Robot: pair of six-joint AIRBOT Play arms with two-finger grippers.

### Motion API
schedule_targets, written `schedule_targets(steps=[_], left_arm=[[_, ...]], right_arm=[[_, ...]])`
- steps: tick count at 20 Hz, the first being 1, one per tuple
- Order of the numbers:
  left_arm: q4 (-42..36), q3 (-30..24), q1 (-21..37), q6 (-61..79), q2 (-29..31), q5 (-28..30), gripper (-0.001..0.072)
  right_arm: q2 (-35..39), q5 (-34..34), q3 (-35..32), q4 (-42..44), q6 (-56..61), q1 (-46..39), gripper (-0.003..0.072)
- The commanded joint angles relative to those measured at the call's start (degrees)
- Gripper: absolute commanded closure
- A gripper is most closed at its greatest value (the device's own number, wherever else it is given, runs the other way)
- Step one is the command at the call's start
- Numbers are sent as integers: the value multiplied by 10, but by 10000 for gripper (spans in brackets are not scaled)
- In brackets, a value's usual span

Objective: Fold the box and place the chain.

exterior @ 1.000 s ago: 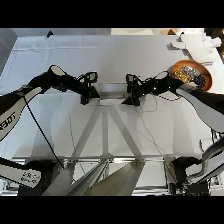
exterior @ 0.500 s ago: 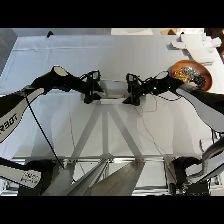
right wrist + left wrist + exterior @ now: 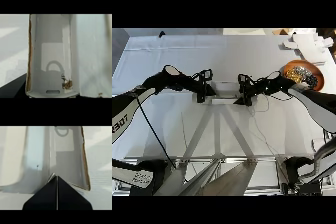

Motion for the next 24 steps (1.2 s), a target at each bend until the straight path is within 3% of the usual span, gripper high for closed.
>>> schedule_targets(steps=[1,7,10,13,19,21,24], left_arm=[[4,0,6,-11,27,-1,705],[6,0,30,-78,126,-13,704],[6,0,61,-85,180,-20,705],[24,0,102,-181,213,-19,705],[274,-30,138,-566,216,-10,704],[286,-66,138,-615,214,-2,703],[233,-90,138,-673,184,3,703]], right_arm=[[0,-1,0,0,0,0,228],[0,-1,0,0,0,0,228],[0,-1,0,0,0,0,228],[0,-1,0,0,0,0,228],[0,-1,0,0,0,0,228],[0,-1,0,0,0,0,228],[0,-1,0,0,0,0,228]])
